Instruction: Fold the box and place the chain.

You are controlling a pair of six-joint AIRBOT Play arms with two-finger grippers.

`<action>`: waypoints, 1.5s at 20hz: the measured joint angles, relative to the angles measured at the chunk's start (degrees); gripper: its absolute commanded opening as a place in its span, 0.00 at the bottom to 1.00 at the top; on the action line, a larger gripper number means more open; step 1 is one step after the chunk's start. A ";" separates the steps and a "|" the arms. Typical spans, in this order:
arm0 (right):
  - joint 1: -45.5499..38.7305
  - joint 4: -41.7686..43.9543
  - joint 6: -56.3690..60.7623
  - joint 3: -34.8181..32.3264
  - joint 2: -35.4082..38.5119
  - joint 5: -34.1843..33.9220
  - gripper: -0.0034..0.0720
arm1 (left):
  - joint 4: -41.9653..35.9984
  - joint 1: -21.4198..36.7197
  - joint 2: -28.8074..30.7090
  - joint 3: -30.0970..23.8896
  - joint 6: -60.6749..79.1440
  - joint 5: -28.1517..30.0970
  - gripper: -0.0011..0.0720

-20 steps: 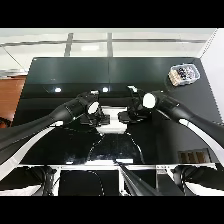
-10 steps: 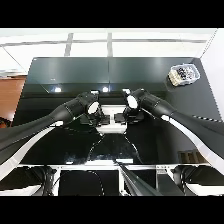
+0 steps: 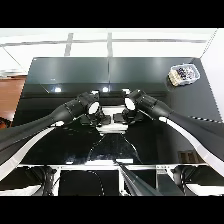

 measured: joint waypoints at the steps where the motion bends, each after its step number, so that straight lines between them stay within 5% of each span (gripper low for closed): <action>1: 0.07 0.02 0.04 0.00 0.00 0.20 0.32 | 0.02 0.00 0.00 0.00 0.00 -0.44 0.06; 5: 0.07 0.26 0.68 0.11 0.00 0.11 0.28 | -0.15 -0.02 0.00 0.00 -0.20 -0.35 0.06; 6: 0.07 0.33 0.68 0.11 -0.02 0.13 0.11 | -0.17 0.00 0.00 0.00 -0.20 -0.35 0.06; 7: 0.07 0.70 0.90 0.11 -0.07 0.09 0.07 | -0.37 -0.02 0.00 0.00 -0.22 -0.28 0.06; 15: 0.07 0.52 1.99 0.17 -0.44 0.83 0.07 | -0.42 -0.02 0.00 0.00 -0.35 -0.26 0.06; 16: 0.07 0.50 2.03 0.17 -0.44 0.90 0.17 | -0.39 0.00 0.00 0.00 -0.33 -0.24 0.06; 17: 0.07 0.46 1.90 0.15 -0.46 1.22 0.41 | -0.24 0.00 0.00 0.00 -0.17 -0.09 0.06; 19: 0.07 0.22 1.77 0.13 -0.42 2.29 0.47 | -0.15 -0.02 0.00 0.00 -0.02 -0.44 0.06; 30: -0.13 -3.78 -4.00 4.26 8.09 8.52 0.47 | -0.33 0.00 0.00 0.00 -0.26 -0.26 0.06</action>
